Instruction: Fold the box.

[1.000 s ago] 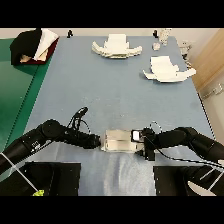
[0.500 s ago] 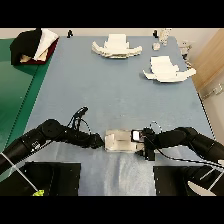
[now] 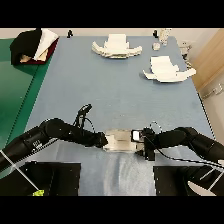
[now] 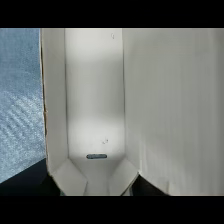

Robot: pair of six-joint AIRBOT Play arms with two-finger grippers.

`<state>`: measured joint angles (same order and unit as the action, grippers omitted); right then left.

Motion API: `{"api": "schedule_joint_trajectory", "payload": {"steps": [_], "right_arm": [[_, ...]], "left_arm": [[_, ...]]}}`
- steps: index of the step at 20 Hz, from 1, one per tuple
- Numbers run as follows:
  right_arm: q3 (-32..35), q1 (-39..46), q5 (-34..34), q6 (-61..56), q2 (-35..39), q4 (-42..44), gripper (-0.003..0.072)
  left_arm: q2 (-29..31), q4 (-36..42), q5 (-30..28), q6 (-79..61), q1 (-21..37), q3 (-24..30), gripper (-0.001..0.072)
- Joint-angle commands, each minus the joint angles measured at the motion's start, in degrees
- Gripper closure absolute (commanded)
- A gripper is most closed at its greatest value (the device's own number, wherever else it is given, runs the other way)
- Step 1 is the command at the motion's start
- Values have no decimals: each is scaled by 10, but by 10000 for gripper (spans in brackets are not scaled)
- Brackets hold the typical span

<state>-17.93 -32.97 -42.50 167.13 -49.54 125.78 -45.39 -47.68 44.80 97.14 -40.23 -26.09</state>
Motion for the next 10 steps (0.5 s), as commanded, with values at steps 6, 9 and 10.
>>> {"api": "schedule_joint_trajectory", "payload": {"steps": [6, 9, 10], "right_arm": [[0, 0, 0, 0, 0, 0, 176], [0, 0, 0, 0, 0, 0, 177], [0, 0, 0, 0, 0, 0, 177]], "left_arm": [[-107, -224, 19, 271, -139, -108, 347], [-149, -304, 84, 357, -165, -155, 347], [-162, -315, 100, 370, -173, -168, 347]]}}
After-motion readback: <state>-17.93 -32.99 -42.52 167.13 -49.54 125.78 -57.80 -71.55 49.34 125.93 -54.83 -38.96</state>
